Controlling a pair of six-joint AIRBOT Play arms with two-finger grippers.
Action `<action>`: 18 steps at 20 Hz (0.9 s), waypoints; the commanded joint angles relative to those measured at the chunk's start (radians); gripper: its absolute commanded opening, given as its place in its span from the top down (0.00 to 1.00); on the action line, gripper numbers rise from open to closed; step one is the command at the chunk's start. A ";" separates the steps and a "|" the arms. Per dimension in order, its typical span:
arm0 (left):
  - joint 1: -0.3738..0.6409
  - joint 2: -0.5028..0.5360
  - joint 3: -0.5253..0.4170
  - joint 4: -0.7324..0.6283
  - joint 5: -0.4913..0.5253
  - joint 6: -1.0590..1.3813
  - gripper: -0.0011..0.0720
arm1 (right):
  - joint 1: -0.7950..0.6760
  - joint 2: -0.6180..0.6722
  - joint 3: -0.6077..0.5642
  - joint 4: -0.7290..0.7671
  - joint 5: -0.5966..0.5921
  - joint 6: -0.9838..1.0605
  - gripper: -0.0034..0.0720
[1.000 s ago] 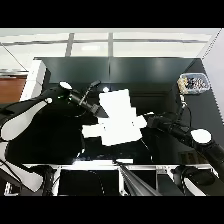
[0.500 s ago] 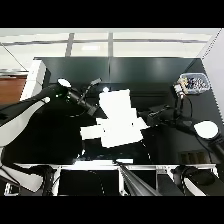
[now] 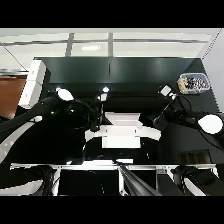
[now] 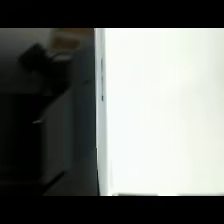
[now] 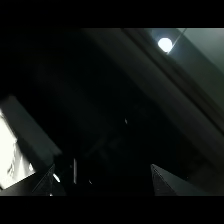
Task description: Fold the box and place the chain.
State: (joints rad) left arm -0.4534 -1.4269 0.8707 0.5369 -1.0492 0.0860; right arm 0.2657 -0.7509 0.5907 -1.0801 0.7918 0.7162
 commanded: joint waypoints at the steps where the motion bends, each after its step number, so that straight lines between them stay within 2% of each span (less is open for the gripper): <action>1: -0.055 0.005 -0.016 0.066 0.193 0.092 0.95 | 0.003 -0.014 0.003 -0.024 0.136 -0.154 0.02; 3: -0.066 0.002 -0.024 0.066 0.291 0.092 0.95 | 0.006 -0.023 0.003 -0.029 0.194 -0.174 0.02; 5: -0.055 -0.004 -0.028 0.067 0.328 0.092 0.95 | 0.006 -0.027 0.003 -0.029 0.201 -0.175 0.02; 10: -0.037 -0.046 -0.028 0.065 0.237 0.082 0.95 | 0.015 -0.049 -0.022 -0.027 0.196 -0.176 0.02; 13: -0.037 -0.063 -0.028 0.066 0.226 0.089 0.95 | 0.045 -0.050 -0.071 -0.026 0.175 -0.193 0.02; 18: -0.037 -0.067 -0.027 0.065 0.226 0.116 0.95 | 0.143 -0.050 -0.188 0.011 0.013 -0.200 0.02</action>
State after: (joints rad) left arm -0.4911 -1.4895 0.8436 0.5976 -0.8196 0.1928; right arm 0.3576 -0.7998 0.4606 -1.0840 0.8948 0.5262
